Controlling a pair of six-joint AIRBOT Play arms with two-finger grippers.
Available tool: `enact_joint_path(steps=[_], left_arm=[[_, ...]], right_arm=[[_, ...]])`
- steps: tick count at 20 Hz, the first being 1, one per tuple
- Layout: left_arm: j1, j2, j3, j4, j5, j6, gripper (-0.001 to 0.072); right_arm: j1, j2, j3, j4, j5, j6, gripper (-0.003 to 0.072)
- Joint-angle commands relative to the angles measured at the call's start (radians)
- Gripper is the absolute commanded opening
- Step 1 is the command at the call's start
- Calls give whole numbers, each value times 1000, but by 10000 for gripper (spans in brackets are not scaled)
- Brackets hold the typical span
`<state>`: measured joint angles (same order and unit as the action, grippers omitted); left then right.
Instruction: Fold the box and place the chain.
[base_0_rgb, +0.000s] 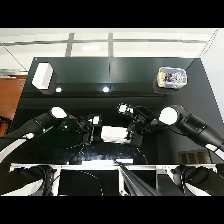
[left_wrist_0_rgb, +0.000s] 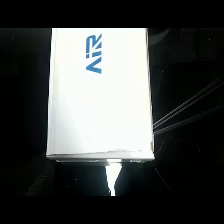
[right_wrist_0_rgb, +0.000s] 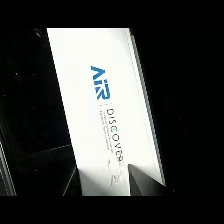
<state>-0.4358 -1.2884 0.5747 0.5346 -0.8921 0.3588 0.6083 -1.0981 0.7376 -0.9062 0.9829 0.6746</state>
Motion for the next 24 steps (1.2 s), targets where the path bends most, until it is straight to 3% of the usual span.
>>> enact_joint_path(steps=[1,6,12,14,17,20,24], left_arm=[[0,0,1,0,1,0,455],[0,0,1,0,0,0,455],[0,0,1,0,0,0,455],[0,0,1,0,0,0,455],[0,0,1,0,0,0,455],[0,0,1,0,1,0,455],[0,0,1,0,1,0,455]], right_arm=[[5,-12,-8,-9,0,3,380],[2,-14,7,8,16,71,381],[-112,-13,86,19,297,399,362],[-161,-13,75,45,340,441,6],[-175,-15,15,242,245,430,16],[-169,-29,-68,465,74,384,15],[-170,-121,-86,491,55,385,16]])
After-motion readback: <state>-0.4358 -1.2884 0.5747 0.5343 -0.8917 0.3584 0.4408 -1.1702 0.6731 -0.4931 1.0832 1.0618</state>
